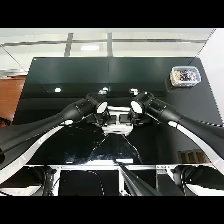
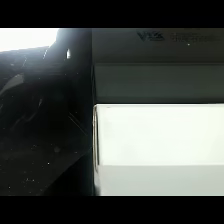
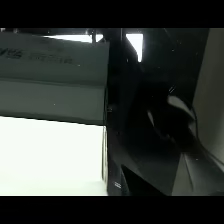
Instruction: Fold the box and place the chain.
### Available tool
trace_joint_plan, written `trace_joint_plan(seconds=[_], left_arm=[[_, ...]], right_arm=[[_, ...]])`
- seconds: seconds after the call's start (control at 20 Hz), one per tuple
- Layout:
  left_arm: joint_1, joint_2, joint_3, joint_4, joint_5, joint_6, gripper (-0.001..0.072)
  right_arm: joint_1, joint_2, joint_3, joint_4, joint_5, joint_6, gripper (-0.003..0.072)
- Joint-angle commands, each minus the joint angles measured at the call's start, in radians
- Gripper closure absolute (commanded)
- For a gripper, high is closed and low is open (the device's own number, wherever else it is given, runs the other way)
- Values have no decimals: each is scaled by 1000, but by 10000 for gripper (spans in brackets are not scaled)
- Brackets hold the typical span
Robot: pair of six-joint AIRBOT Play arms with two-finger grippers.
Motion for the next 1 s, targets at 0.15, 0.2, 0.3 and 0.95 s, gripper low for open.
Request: trace_joint_plan(seconds=[0.15, 0.2, 0.3, 0.95], left_arm=[[1, 0, 0, 0, 0, 0, 682], [1, 0, 0, 0, 0, 0, 681], [1, 0, 0, 0, 0, 0, 681], [1, 0, 0, 0, 0, 0, 682]], right_arm=[[2, -15, 2, 22, 6, 17, 670], [2, -15, 2, 27, 6, 16, 657], [2, -15, 2, 33, 3, 16, 478], [-3, 35, 19, 29, 29, -24, 487]])
